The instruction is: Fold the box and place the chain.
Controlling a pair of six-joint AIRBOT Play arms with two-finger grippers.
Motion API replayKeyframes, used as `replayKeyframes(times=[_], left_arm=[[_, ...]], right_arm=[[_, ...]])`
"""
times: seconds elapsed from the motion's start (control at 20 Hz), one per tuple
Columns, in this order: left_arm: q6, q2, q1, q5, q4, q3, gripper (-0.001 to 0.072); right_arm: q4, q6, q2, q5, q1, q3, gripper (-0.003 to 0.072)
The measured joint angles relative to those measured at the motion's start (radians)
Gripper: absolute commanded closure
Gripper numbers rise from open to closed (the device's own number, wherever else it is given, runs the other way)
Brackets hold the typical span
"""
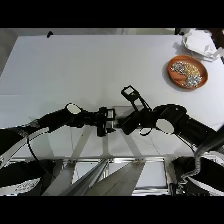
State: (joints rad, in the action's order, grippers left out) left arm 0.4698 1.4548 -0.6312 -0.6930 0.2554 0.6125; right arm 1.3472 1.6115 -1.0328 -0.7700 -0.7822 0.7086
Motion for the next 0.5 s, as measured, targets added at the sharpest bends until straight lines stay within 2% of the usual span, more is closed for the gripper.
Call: replayKeyframes(times=[0.05, 0.1, 0.3, 0.5], left_arm=[[0.000, 0.000, 0.000, 0.000, 0.000, 0.000, 0.0623], [0.000, 0.000, 0.000, 0.000, 0.000, 0.000, 0.0623], [0.000, 0.000, 0.000, 0.000, 0.000, 0.000, 0.0623], [0.000, 0.000, 0.000, 0.000, 0.000, 0.000, 0.0623]], right_arm=[[0.008, 0.016, -0.006, -0.002, 0.002, 0.000, 0.0458], [0.019, 0.032, -0.012, -0.005, 0.006, 0.000, 0.0443], [0.038, 0.066, -0.006, -0.084, 0.061, 0.006, 0.0444], [0.045, 0.026, 0.072, -0.216, 0.140, 0.053, 0.0446]])
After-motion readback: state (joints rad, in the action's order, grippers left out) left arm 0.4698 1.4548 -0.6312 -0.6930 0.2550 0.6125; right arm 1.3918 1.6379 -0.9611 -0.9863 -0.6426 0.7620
